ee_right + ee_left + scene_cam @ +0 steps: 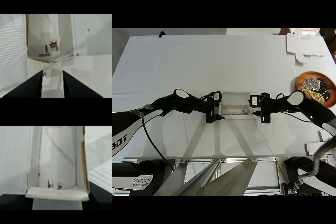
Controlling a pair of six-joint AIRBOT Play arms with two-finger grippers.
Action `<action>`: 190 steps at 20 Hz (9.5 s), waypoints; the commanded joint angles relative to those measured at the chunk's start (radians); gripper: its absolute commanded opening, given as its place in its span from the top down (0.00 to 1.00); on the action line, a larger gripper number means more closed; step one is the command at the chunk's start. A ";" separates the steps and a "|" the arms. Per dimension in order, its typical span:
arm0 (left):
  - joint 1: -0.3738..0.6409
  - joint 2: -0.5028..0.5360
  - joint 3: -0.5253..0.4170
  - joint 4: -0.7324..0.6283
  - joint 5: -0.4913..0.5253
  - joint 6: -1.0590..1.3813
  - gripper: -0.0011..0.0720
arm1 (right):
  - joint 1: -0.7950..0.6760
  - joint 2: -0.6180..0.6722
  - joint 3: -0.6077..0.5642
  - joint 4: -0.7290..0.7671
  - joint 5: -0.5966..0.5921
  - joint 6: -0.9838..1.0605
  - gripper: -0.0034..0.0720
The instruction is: Fold the box and place the chain.
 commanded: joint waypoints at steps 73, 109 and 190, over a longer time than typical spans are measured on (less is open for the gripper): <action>0.000 0.000 0.000 0.000 0.000 0.000 0.61 | -0.232 -0.023 -0.123 0.466 0.177 0.864 0.81; 0.000 0.000 0.000 0.000 0.000 0.000 0.61 | 0.090 0.018 0.045 -0.204 -0.033 1.411 0.56; 0.000 0.000 0.000 0.000 -0.004 0.000 0.61 | 0.414 0.245 0.291 -1.140 0.530 2.471 0.40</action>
